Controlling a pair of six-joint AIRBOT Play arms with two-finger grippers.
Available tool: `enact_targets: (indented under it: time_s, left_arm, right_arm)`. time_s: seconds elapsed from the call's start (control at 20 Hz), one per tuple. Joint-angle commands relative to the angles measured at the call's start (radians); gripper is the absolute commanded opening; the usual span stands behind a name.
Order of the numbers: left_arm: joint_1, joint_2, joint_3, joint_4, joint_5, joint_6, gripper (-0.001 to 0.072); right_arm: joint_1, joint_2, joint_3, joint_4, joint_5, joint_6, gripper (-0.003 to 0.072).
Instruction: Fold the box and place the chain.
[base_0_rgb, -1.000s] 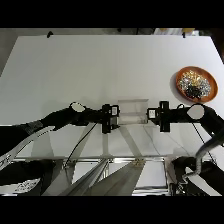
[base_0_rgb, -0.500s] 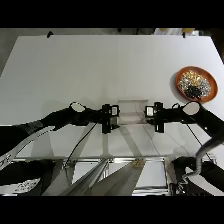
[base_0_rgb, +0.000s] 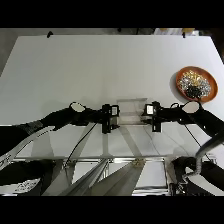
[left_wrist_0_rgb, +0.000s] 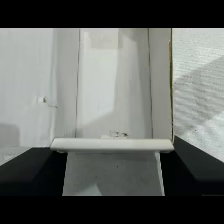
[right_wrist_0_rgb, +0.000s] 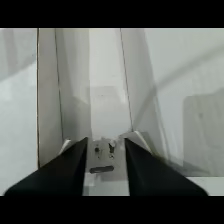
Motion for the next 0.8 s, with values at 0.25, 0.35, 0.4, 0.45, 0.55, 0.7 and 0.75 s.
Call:
enact_targets:
  time_s: [0.25, 0.35, 0.4, 0.45, 0.55, 0.7, 0.75]
  left_arm:
    - [-0.001, -0.001, 0.000, 0.000, 0.000, 0.000, 0.0311]
    - [-0.001, -0.001, 0.000, 0.000, 0.000, 0.000, 0.0311]
    - [-0.001, -0.001, 0.000, 0.000, 0.000, 0.000, 0.0311]
    - [-0.001, -0.001, 0.000, 0.000, 0.000, 0.000, 0.0311]
    - [-0.001, -0.001, 0.000, 0.000, 0.000, 0.000, 0.0311]
    - [-0.001, -0.001, 0.000, 0.000, 0.000, 0.000, 0.0311]
    - [-0.001, -0.001, 0.000, 0.000, 0.000, 0.000, 0.0311]
  right_arm:
    - [-0.019, 0.055, -0.026, -0.023, -0.002, 0.029, 0.0357]
    - [-0.057, 0.100, -0.026, -0.028, -0.001, 0.094, 0.0357]
    - [-0.078, 0.116, -0.026, -0.034, -0.001, 0.135, 0.0357]
    - [-0.095, 0.126, -0.026, -0.033, 0.002, 0.166, 0.0357]
    - [-0.116, 0.141, -0.026, -0.035, 0.005, 0.209, 0.0357]
    - [-0.121, 0.185, -0.026, -0.057, 0.015, 0.235, 0.0355]
    - [-0.121, 0.202, -0.026, -0.060, 0.021, 0.235, 0.0354]
